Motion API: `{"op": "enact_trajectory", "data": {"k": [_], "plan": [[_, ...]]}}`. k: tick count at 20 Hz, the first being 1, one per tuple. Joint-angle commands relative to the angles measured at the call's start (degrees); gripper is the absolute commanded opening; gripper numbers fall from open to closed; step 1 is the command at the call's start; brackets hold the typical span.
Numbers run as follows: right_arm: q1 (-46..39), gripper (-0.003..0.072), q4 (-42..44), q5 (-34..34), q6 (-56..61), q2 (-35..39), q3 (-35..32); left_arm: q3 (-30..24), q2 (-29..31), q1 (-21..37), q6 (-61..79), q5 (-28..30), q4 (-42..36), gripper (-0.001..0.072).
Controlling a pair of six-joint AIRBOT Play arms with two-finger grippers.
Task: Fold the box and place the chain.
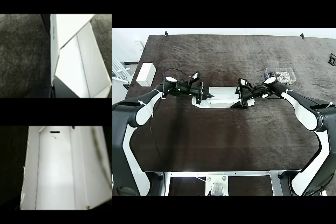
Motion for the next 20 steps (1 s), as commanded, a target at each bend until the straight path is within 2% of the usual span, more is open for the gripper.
{"op": "enact_trajectory", "data": {"k": [1, 15, 20], "plan": [[0.35, 0.0667, -1.11, 0.15, 0.07, -0.33, 0.85, 0.07, -0.02, 0.0, 0.0, 0.04, 0.0, 0.0022], [1.14, 0.0665, -1.22, -0.74, 0.13, -0.79, 1.09, 0.07, -0.02, 0.0, 0.0, 0.02, 0.0, 0.0022], [1.14, 0.063, -1.22, -0.94, 0.28, -1.05, 1.09, 0.07, -0.02, 0.0, 0.0, 0.02, 0.0, 0.0022]]}}
